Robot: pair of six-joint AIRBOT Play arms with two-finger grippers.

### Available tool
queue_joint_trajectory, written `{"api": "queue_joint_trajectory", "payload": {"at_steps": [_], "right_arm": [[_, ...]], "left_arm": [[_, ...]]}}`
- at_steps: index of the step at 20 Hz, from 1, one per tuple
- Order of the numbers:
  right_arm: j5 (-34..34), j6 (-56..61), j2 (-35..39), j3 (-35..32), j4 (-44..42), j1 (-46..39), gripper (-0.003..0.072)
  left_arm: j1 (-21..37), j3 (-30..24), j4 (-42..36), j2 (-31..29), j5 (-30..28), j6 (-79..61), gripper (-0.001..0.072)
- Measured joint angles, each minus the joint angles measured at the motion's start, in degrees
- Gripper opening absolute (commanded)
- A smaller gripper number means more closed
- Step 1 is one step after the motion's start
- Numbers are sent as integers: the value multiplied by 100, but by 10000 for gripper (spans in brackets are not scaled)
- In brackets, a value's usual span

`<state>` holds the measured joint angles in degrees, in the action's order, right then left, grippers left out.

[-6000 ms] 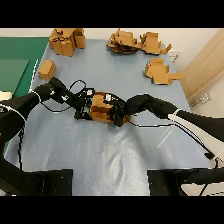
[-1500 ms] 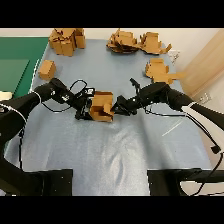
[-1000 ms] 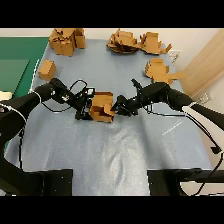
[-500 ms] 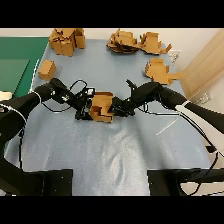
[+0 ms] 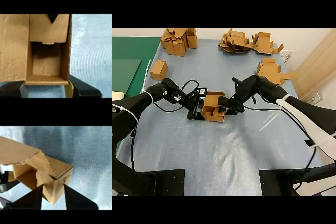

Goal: Fold the box.

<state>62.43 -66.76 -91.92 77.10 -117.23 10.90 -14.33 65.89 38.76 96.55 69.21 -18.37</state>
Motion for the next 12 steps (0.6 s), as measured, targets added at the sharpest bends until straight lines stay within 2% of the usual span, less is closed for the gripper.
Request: {"api": "queue_joint_trajectory", "payload": {"at_steps": [8, 12], "right_arm": [[837, 1386, -413, 833, 1128, 560, 419], [1021, 1777, -708, 1200, 1587, 710, 408]], "left_arm": [[0, 0, 2, -2, -15, 59, 399], [0, 0, 0, -2, -20, 83, 399]]}}
